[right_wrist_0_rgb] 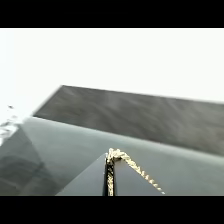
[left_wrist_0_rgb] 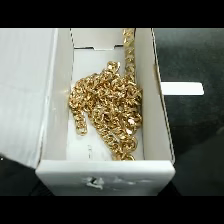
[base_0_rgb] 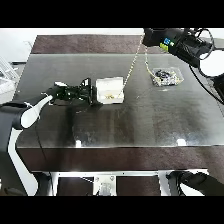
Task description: Fold the box and place the chain.
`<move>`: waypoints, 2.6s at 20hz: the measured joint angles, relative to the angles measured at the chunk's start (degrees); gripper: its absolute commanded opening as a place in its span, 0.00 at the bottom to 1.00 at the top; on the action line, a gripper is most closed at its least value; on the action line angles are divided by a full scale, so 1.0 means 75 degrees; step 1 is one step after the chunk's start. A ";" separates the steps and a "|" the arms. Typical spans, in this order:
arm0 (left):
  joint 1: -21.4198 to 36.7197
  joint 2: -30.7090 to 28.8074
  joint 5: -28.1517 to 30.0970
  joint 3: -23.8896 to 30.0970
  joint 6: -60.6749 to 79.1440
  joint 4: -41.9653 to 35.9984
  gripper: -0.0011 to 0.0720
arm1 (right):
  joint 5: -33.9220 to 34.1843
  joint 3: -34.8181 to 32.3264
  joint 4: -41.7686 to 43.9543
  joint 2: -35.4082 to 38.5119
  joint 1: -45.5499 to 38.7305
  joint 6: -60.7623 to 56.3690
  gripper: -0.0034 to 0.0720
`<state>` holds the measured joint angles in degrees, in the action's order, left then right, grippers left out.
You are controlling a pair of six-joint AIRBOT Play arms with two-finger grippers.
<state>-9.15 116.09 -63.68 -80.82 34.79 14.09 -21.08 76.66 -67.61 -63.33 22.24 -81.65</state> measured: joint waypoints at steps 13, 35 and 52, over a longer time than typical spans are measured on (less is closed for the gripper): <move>0.0000 0.0000 0.0003 0.0000 0.0000 0.0000 0.58 | -0.0143 -0.0085 0.0108 -0.0831 0.1539 -0.0254 0.05; 0.0000 0.0000 0.0003 0.0000 0.0000 0.0000 0.58 | -0.0160 -0.1137 0.0898 -0.3299 0.1317 -0.0318 0.81; 0.0000 0.0000 0.0003 0.0000 0.0000 0.0000 0.58 | 0.1824 -0.3730 -0.0213 -0.2276 -0.2005 -0.2078 0.70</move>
<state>-9.15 116.09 -63.66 -80.82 34.79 14.09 -7.40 48.69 -69.21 -80.40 7.20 -97.23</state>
